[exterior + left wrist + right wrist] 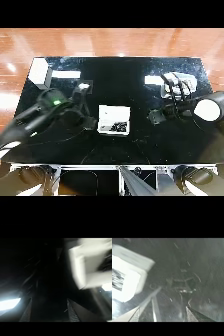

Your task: Fold the box and place the chain.

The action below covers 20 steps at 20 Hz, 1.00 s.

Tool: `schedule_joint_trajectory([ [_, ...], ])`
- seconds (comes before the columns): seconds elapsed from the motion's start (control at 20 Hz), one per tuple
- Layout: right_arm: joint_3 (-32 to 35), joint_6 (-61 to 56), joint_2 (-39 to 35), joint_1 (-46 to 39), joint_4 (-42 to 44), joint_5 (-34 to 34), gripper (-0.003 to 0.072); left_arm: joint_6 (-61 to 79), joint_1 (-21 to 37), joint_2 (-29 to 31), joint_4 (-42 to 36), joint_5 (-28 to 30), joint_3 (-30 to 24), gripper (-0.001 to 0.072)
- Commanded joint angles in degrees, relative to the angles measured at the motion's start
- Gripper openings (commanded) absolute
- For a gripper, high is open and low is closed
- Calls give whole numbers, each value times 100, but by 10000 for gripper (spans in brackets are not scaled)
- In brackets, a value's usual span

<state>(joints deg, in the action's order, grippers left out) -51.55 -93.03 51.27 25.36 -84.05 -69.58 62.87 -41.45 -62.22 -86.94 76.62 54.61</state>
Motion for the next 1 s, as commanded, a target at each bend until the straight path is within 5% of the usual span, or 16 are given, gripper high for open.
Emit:
schedule_joint_trajectory([
  [0.0, -654, 542, 391, -2, 7, 221, 672, 151, 551, 1088, 68, 42, -905, 545],
  [0.2, -1565, 992, 1576, -2, -339, 446, 673, 138, 1274, 2151, -424, -525, -1943, 545],
  [0.45, -3001, 2009, 2992, 0, -275, 313, 673, 280, 1349, 2555, -704, -702, -2162, 545],
  [0.95, -3104, 3305, 3823, 699, 293, -72, 672, 472, 1349, 2262, -855, -1283, -2162, 545],
])
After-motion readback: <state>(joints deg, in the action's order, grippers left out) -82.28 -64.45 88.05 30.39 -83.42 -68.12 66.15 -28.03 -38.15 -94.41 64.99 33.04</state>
